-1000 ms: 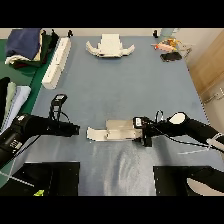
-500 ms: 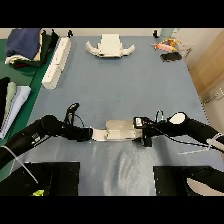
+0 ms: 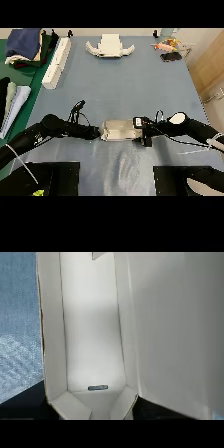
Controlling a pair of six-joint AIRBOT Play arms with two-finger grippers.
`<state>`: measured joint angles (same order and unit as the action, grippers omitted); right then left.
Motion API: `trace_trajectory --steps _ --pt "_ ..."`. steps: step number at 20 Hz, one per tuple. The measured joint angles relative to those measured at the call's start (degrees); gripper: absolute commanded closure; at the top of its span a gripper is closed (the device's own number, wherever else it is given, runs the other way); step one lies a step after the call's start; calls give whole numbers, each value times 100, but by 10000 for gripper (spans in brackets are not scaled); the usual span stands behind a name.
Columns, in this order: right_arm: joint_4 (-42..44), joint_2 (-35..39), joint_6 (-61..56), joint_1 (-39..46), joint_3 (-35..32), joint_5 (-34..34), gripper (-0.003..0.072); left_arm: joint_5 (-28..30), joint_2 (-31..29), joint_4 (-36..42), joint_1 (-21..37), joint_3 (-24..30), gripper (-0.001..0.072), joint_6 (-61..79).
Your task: Fold the box.
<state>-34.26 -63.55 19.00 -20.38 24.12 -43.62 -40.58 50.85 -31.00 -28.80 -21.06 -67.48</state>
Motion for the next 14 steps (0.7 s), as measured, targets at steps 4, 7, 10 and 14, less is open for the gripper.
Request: trace_trajectory --steps 4,7,10,14 --pt "0 0 0 0 0 -2 178 0 -39 70 -7 -7 249 31" --pt "0 0 0 0 0 0 178 -4 -48 105 -7 -7 250 35" --pt "0 0 0 0 0 0 178 -7 -48 120 -7 -7 250 35" --pt "0 0 2 0 0 0 178 -7 -50 122 -7 -7 249 37"
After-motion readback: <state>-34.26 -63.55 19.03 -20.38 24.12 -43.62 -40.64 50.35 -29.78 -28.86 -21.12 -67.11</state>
